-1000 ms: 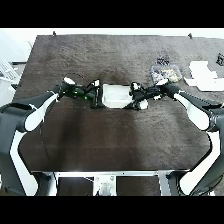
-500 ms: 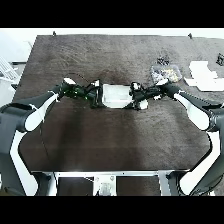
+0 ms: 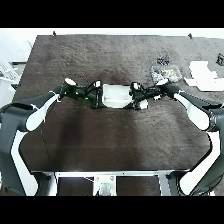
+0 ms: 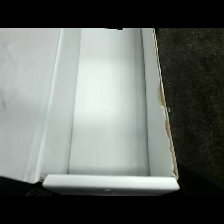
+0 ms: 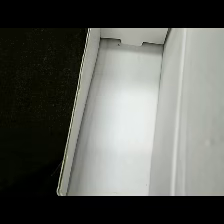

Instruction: Fold the box and place the chain.

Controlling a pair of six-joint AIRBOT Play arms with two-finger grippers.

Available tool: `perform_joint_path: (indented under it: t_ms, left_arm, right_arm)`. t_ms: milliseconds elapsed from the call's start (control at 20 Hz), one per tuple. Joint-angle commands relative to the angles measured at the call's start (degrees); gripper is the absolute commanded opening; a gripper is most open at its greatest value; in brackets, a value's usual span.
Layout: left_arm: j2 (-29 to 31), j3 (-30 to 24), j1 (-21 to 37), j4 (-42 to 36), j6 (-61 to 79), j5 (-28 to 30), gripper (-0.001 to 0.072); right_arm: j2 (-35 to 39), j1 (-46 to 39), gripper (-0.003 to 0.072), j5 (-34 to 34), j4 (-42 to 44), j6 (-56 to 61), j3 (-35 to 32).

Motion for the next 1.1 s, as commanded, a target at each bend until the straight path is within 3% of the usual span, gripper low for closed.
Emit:
perform_joint_path:
  t_ms: [0,300,350,400,1050]
  left_arm:
    - [-0.2,0.0,-0.1,0.4,0.0,0.3,0.0625]
    - [-0.2,0.0,-0.1,0.3,0.0,0.3,0.0606]
    - [-0.2,0.0,-0.1,0.2,0.0,0.4,0.0389]
    - [-0.2,0.0,-0.1,0.2,0.0,0.3,0.0235]
    - [-0.2,0.0,-0.1,-0.3,-0.3,0.1,0.0239]
  right_arm:
    - [0.0,0.0,0.0550,0.1,-0.1,0.0,0.0]
    - [0.0,0.0,0.0550,0.1,-0.1,0.0,0.0]
    - [0.0,0.0,0.0549,0.1,-0.1,0.0,0.0]
    - [0.0,0.0,0.0550,0.1,-0.1,0.0,0.0]
    - [0.0,0.0,0.0549,0.1,-0.1,0.0,0.0]
